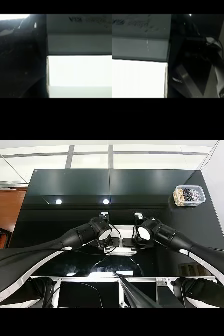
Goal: Fold the box and place the chain.
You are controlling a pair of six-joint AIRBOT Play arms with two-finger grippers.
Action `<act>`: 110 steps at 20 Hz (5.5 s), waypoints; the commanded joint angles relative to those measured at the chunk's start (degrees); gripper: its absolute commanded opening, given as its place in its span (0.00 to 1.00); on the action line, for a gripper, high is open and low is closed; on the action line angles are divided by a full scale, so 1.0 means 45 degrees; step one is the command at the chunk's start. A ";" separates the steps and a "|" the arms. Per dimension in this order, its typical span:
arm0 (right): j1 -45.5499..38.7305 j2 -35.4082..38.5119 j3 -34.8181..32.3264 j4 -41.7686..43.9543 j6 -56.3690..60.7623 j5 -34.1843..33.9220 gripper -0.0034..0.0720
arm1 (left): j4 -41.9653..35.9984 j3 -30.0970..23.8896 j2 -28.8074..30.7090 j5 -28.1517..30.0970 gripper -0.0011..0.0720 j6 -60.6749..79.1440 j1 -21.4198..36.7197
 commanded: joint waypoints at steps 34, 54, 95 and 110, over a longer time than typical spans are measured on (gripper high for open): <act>-1.2322 0.2186 0.1991 -0.5343 -0.4133 -0.3696 0.63 | 0.0044 -0.0005 0.0005 0.0078 0.05 -0.0010 0.0010; -1.3163 -0.6717 1.1050 0.1307 -0.0097 0.2021 0.81 | -0.0010 -0.0010 0.0005 -0.0024 0.05 -0.0010 0.0010; -1.3882 0.3696 1.1045 0.6669 -0.9525 0.2055 0.05 | -0.0010 -0.0010 0.0005 -0.0005 0.05 -0.0015 0.0005; -0.8398 0.5275 0.7339 0.7121 -1.2070 0.6081 0.05 | -0.0010 -0.0010 0.0005 -0.0015 0.05 -0.0015 0.0005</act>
